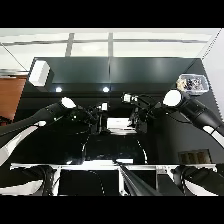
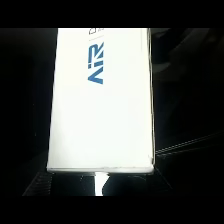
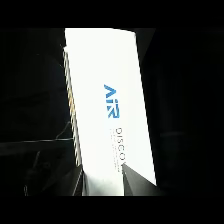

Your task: Fold the box and place the chain.

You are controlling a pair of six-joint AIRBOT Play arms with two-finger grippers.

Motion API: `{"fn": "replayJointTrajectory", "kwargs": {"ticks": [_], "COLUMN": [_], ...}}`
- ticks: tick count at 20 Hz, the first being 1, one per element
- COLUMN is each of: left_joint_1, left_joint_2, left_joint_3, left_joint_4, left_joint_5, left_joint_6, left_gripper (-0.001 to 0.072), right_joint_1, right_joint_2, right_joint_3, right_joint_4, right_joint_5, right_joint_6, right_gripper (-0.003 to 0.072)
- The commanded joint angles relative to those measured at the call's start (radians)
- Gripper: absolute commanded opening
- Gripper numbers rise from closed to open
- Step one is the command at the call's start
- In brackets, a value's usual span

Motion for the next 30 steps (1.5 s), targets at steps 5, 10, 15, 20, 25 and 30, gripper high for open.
{"fn": "replayJointTrajectory", "kwargs": {"ticks": [5,10,15,20,25,30], "left_joint_1": [0.000,0.000,0.000,0.000,0.000,0.000], "left_joint_2": [-0.001,-0.001,-0.001,-0.001,-0.001,-0.001], "left_joint_3": [0.001,0.001,0.001,0.001,0.001,0.001], "left_joint_4": [0.000,0.000,0.000,0.000,0.000,0.000], "left_joint_5": [0.000,0.000,0.000,0.000,0.000,0.000], "left_joint_6": [0.000,0.000,0.000,0.000,0.000,-0.001], "left_gripper": [0.0351,0.0351,0.0352,0.0351,0.0351,0.0351], "right_joint_1": [0.001,0.001,0.001,0.001,0.000,-0.055], "right_joint_2": [0.000,0.000,0.000,-0.002,0.006,0.092], "right_joint_3": [-0.001,-0.001,-0.001,-0.035,-0.036,0.024], "right_joint_4": [0.000,0.000,-0.005,-0.021,-0.018,-0.014], "right_joint_5": [0.003,0.020,0.019,0.009,-0.003,0.040], "right_joint_6": [0.015,0.031,0.049,0.063,0.086,0.403], "right_gripper": [0.0269,0.0269,0.0366,0.0365,0.0365,0.0067]}}
